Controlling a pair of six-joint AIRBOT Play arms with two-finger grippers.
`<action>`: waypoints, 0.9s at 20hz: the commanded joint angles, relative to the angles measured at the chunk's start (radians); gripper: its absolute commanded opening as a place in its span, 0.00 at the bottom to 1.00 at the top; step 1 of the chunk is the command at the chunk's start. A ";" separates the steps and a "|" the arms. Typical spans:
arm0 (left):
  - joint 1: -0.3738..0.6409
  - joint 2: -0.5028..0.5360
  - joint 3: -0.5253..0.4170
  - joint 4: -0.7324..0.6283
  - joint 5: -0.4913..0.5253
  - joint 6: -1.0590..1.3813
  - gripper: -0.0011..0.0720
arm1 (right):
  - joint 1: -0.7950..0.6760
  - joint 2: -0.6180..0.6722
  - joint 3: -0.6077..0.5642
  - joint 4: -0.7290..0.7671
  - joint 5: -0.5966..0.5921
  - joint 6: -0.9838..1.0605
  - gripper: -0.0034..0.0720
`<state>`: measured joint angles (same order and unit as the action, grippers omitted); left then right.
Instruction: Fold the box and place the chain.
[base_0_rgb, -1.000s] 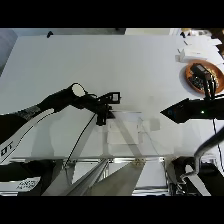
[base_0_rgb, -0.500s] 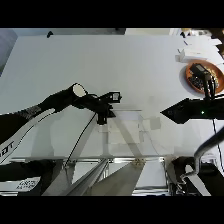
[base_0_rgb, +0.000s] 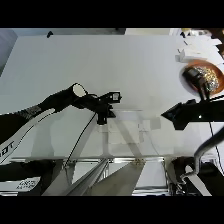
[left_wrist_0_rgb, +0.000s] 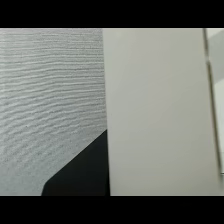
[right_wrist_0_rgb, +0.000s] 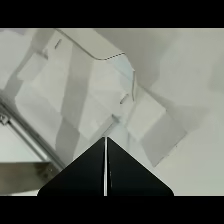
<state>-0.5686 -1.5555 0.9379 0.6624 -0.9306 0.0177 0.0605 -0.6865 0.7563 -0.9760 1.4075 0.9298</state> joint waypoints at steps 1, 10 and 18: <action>0.000 0.000 -0.001 0.000 -0.001 0.000 0.03 | 0.145 -0.015 -0.059 -0.002 0.014 -0.232 0.07; 0.000 0.000 -0.001 0.000 -0.001 0.000 0.03 | 0.333 -0.074 -0.210 -0.171 -0.173 -0.311 0.07; 0.000 0.000 -0.001 0.000 -0.001 0.000 0.03 | 0.397 -0.074 -0.232 -0.171 -0.348 -0.468 0.07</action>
<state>-0.5686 -1.5555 0.9379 0.6624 -0.9314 0.0177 0.4145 -0.7597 0.5388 -1.1427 1.1374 0.5064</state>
